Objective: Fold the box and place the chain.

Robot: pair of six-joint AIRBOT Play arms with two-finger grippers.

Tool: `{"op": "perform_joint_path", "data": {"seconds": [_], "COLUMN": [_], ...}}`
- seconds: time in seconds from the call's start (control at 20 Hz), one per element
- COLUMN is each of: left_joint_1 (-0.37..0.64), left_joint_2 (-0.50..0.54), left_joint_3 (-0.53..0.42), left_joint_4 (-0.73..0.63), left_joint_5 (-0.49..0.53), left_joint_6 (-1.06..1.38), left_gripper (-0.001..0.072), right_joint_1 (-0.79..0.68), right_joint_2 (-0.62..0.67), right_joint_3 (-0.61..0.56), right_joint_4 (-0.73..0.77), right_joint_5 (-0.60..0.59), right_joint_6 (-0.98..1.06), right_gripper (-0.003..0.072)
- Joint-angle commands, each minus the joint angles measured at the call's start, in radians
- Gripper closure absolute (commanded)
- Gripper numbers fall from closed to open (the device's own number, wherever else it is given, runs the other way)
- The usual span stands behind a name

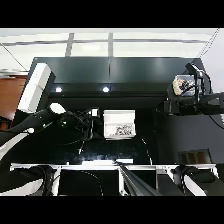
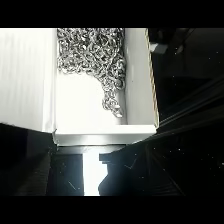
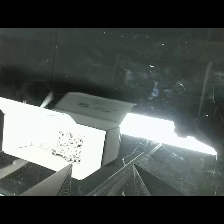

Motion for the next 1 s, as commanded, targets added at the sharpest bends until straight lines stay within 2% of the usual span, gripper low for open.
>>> {"op": "perform_joint_path", "data": {"seconds": [0.0,0.15,0.35,0.7,0.95], "left_joint_1": [-0.023,-0.050,-0.067,-0.069,-0.105], "left_joint_2": [0.000,-0.001,-0.001,-0.001,-0.001], "left_joint_3": [0.000,0.000,0.000,0.000,0.000], "left_joint_4": [-0.016,-0.031,-0.069,-0.071,-0.058], "left_joint_5": [0.013,0.024,0.100,0.091,0.113], "left_joint_6": [-0.015,-0.015,-0.032,-0.026,-0.029], "left_gripper": [-0.0004,-0.0003,-0.0004,-0.0003,-0.0002], "right_joint_1": [0.000,0.000,0.000,0.000,0.000], "right_joint_2": [0.001,0.001,0.001,0.001,0.000], "right_joint_3": [0.000,0.000,0.000,0.000,0.000], "right_joint_4": [0.000,0.000,0.000,0.000,-0.007], "right_joint_5": [0.000,-0.002,-0.002,-0.004,-0.025], "right_joint_6": [0.000,0.000,0.000,0.000,-0.001], "right_gripper": [0.0241,0.0241,0.0241,0.0241,0.0241]}}
